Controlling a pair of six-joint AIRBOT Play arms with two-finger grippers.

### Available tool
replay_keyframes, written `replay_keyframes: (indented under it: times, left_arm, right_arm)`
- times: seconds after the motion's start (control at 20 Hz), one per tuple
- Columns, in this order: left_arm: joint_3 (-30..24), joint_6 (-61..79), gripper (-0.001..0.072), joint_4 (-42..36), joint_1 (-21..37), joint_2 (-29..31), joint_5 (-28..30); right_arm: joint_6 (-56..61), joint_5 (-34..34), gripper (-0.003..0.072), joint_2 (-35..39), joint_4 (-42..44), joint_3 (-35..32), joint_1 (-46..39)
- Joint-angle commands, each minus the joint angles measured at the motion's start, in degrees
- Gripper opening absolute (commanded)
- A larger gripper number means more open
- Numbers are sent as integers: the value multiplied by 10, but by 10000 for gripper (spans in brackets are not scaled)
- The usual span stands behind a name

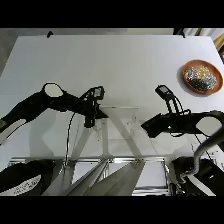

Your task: Fold the box and place the chain.

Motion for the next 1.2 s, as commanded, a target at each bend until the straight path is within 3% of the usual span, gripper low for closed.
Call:
replay_keyframes:
  times: [0.0,0.1,0.25,0.55,1.15]
  left_arm:
    - [-8,12,1,-17,-12,21,9]
    - [-34,64,1,-69,-11,20,26]
    - [-68,124,3,-78,-11,-2,60]
    - [-68,193,4,-104,-12,-80,72]
    - [-68,217,5,-132,-12,-97,134]
  right_arm:
    - [19,89,279,48,-26,5,0]
    - [30,113,278,77,-43,5,0]
    - [29,114,278,107,-43,5,0]
    - [29,80,277,109,-43,5,0]
    - [28,67,277,109,-59,5,0]
